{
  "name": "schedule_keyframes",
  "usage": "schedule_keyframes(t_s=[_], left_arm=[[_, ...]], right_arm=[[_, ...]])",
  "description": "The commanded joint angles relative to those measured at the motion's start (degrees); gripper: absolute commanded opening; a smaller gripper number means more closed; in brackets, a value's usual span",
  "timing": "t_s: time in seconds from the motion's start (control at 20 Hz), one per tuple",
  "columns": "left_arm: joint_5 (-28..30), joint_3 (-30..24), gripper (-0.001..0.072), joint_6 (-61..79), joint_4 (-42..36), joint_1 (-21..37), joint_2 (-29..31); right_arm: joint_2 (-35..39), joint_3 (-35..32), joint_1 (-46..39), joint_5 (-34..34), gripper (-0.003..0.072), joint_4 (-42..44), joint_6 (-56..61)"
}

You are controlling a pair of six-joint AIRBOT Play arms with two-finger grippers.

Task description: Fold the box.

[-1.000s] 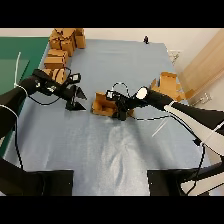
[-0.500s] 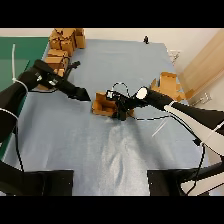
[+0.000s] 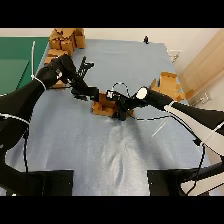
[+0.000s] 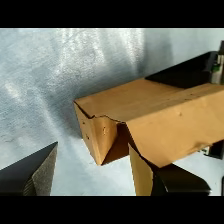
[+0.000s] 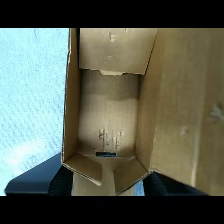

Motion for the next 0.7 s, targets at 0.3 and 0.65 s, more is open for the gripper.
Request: schedule_keyframes(t_s=[0.3,0.65], left_arm=[[3.3,0.3,0.069,-6.7,7.0,-5.1,-3.8],[7.4,0.3,0.0689,-13.8,21.0,-11.2,-5.4]], right_arm=[[0.0,0.0,0.0,0.0,0.051,0.0,0.2],[0.0,0.0,0.0,0.0,0.051,0.0,0.2]])
